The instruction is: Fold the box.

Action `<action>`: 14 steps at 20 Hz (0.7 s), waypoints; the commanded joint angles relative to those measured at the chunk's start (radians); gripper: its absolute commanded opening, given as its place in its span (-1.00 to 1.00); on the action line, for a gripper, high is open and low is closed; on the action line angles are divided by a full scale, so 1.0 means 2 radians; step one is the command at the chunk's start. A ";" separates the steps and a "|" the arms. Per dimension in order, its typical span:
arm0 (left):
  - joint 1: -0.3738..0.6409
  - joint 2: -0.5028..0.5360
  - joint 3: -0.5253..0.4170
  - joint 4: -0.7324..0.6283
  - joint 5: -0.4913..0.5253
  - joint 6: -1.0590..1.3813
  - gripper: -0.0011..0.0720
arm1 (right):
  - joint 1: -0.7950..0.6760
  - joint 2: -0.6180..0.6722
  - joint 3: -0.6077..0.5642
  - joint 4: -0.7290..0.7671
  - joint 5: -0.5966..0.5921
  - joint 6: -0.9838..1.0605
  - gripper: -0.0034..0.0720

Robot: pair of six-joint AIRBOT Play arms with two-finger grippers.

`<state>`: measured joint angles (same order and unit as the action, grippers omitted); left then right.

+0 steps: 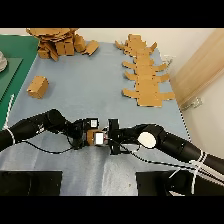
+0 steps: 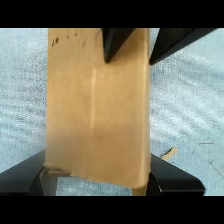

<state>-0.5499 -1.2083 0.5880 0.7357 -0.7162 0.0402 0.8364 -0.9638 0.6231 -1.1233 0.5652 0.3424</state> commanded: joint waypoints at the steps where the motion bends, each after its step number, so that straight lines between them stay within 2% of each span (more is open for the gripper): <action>1: 0.001 0.000 0.001 0.000 0.000 0.000 -0.36 | 0.000 0.005 0.001 -0.016 -0.003 0.010 -0.31; 5: 0.001 0.000 0.001 0.000 0.000 0.000 -0.36 | 0.000 0.005 0.000 -0.031 -0.005 0.018 -0.48; 14: 0.001 0.000 0.001 0.000 0.000 0.000 -0.36 | 0.001 0.003 0.000 -0.026 0.016 0.031 -0.48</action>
<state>-0.5495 -1.2083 0.5880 0.7357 -0.7162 0.0399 0.8379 -0.9554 0.6231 -1.1797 0.5751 0.3843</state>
